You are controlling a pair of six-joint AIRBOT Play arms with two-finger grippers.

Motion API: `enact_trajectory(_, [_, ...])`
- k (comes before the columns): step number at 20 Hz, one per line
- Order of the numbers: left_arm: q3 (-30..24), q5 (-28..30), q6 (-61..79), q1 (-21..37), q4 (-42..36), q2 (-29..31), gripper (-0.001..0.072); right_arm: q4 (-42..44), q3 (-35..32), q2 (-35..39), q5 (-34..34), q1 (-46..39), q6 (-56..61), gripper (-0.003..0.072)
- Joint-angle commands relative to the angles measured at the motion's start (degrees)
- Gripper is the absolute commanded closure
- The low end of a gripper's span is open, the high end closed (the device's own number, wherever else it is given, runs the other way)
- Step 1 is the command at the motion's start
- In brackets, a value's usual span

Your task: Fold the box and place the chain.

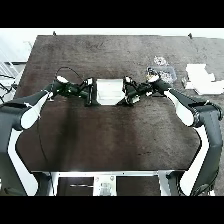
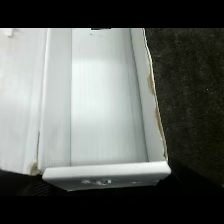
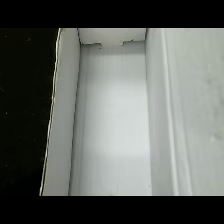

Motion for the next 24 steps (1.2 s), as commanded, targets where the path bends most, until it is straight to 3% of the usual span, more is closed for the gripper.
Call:
enact_trajectory(1, [0.04, 0.35, 0.04, -0.04, 0.15, -0.04, 0.0036, 0.0, 0.0, 0.0, 0.02, 0.0, 0.0, 0.0108])
enact_trajectory(24, [0.0, 0.07, -3.56, -0.44, -0.81, -0.09, 0.0033, 0.02, 0.0, 0.0, 0.02, 0.0, 0.0, 0.0108])
